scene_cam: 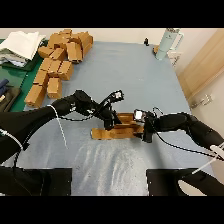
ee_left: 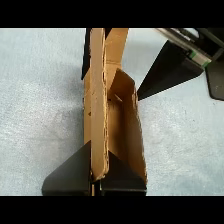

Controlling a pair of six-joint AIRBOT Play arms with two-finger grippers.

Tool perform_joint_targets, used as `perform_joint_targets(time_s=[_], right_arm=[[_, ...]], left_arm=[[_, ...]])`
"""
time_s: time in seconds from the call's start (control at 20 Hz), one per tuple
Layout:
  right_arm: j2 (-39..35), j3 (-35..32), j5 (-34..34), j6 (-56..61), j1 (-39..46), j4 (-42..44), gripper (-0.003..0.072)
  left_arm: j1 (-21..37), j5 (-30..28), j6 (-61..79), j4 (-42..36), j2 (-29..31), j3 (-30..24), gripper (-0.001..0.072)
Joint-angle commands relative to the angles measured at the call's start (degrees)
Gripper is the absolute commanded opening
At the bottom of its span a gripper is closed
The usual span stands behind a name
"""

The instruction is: Fold the box.

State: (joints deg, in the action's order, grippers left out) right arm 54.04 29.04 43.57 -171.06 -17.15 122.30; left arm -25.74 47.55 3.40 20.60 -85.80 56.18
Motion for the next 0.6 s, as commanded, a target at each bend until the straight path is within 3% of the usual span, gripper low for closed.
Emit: perform_joint_targets(time_s=[0.0, 0.55], right_arm=[[2.58, 0.46, 1.09, -0.94, 0.39, 0.76, 0.0718], [4.48, 0.46, 4.55, -0.87, -1.05, 1.09, 0.0717]], left_arm=[[0.0, -0.02, 0.02, 0.0, 0.0, 0.02, 0.0014], [0.0, -0.02, 0.0, 0.0, 0.0, 0.02, 0.0013]])
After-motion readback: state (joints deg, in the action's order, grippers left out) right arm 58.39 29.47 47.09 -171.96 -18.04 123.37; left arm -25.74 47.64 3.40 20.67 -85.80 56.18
